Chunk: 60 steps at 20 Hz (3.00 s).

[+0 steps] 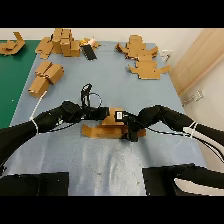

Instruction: Fold the box.

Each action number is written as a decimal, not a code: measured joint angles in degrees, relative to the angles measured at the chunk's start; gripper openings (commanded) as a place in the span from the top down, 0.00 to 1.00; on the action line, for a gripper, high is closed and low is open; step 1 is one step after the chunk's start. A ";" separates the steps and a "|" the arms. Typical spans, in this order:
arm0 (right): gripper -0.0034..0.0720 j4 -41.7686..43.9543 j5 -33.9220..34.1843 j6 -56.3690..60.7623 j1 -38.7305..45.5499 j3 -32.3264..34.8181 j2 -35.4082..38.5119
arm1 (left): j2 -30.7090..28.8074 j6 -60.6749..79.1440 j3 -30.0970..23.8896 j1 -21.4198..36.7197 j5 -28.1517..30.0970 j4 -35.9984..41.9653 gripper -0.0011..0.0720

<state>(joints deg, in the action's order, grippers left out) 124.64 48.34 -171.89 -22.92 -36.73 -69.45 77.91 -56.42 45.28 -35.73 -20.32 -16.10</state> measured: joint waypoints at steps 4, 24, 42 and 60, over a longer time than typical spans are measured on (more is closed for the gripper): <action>0.30 0.04 0.57 0.00 0.00 0.00 0.00 | 1.77 -0.22 0.00 0.00 -1.75 -0.44 0.97; 0.30 -0.02 0.76 -0.04 -0.07 0.04 0.00 | -5.95 19.19 1.03 23.12 -36.26 -0.85 0.97; 0.30 -0.17 0.66 -0.02 0.02 0.04 0.00 | -22.84 42.80 -8.37 -1.81 -27.69 -36.76 0.07; 0.30 -0.22 0.63 -0.02 0.02 0.04 0.00 | -13.35 37.31 -9.46 -3.19 -9.42 -37.83 0.06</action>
<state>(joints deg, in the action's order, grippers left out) 124.42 48.97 -171.92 -22.90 -36.69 -69.45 64.55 -19.11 35.81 -38.92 -29.74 -53.93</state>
